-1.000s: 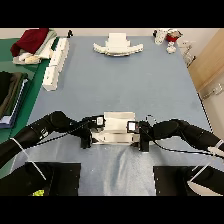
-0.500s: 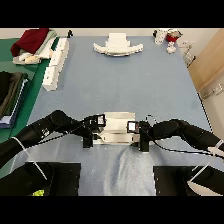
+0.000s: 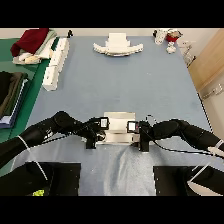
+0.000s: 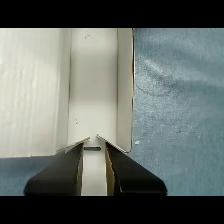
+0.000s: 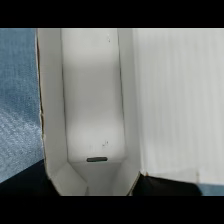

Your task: Fold the box.

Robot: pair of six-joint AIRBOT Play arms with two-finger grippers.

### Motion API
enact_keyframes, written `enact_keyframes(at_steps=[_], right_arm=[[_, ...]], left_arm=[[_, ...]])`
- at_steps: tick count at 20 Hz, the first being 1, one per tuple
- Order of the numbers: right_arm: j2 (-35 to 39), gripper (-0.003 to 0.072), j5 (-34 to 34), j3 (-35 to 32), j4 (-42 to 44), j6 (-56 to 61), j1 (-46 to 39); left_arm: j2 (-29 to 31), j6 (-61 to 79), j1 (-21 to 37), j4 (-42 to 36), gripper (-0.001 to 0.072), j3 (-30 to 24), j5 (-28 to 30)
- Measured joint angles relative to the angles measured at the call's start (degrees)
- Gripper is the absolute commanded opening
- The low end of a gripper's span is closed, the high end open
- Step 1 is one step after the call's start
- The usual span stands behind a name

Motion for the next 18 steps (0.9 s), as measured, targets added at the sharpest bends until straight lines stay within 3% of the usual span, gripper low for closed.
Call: enact_keyframes(at_steps=[2, 3, 4, 5, 7, 8, 10, 11, 15, 18], right_arm=[[0.0, 0.0505, 0.0, 0.0, 0.0, 0.0, 0.0], [0.0, 0.0506, 0.0, -0.02, 0.0, 0.0, 0.0], [0.0, 0.0506, 0.0, -0.02, 0.02, 0.0, 0.0], [0.0, 0.0506, 0.0, -0.02, 0.02, 0.0, 0.0], [0.0, 0.0506, -0.02, -0.02, 0.04, 0.02, 0.0], [0.0, 0.0506, -0.02, -0.02, 0.04, 0.02, 0.0], [0.0, 0.0506, 0.0, -0.02, 0.04, 0.0, 0.0], [0.0, 0.0505, 0.0, -0.02, 0.0, -0.09, 0.0], [0.0, 0.0505, 0.0, -0.02, -0.02, -0.09, 0.0], [0.0, 0.0505, 0.0, -0.02, -0.02, -0.09, 0.0]], left_arm=[[-0.52, 0.17, -0.15, -0.72, 0.022, 0.0, 0.98], [-0.68, 0.2, -0.17, -0.94, 0.0256, 0.0, 1.31], [-0.79, 0.22, -0.22, -1.16, 0.0436, 0.0, 1.44], [-0.9, 0.07, -0.22, -1.2, 0.0538, 0.0, 1.51], [-0.98, -1.44, -0.26, -1.36, 0.0532, 0.0, 1.66], [-1.03, -2.25, -0.26, -1.49, 0.0506, 0.0, 1.79], [-1.07, -3.21, -0.26, -1.53, 0.0142, 0.0, 2.25], [-1.03, -3.56, -0.26, -1.55, 0.0027, 0.0, 2.47], [0.57, -8.66, -0.26, 2.14, 0.0018, 0.02, 1.57], [4.26, -22.67, -0.15, 10.47, 0.0018, 0.17, -0.11]])
